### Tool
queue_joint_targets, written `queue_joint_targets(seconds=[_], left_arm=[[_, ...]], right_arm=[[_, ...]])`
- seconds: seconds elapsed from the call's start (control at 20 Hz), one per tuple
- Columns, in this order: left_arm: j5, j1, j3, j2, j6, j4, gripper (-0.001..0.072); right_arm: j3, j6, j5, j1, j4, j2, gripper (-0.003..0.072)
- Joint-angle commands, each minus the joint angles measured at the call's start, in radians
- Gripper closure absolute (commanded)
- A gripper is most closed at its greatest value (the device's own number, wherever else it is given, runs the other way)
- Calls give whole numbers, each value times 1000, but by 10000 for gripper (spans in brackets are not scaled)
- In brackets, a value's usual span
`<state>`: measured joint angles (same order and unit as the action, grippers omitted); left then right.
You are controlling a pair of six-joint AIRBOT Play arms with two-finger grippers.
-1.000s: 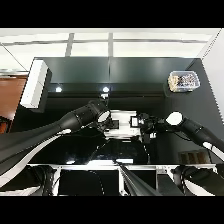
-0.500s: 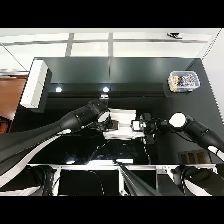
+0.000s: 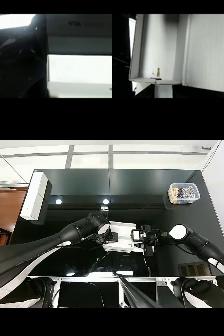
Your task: Fold the box and place the chain.
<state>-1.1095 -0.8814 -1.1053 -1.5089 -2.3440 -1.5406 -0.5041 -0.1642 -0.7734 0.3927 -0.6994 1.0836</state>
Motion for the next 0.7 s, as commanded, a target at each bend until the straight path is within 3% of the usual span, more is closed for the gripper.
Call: queue_joint_targets(seconds=[0.0, 0.65], left_arm=[[10, 0, -1, 0, -1, 5, 687], [9, 0, -1, 0, -1, 8, 686]], right_arm=[[12, 4, -3, 0, 120, 3, 450], [13, 12, 15, 0, 198, 62, 451]])
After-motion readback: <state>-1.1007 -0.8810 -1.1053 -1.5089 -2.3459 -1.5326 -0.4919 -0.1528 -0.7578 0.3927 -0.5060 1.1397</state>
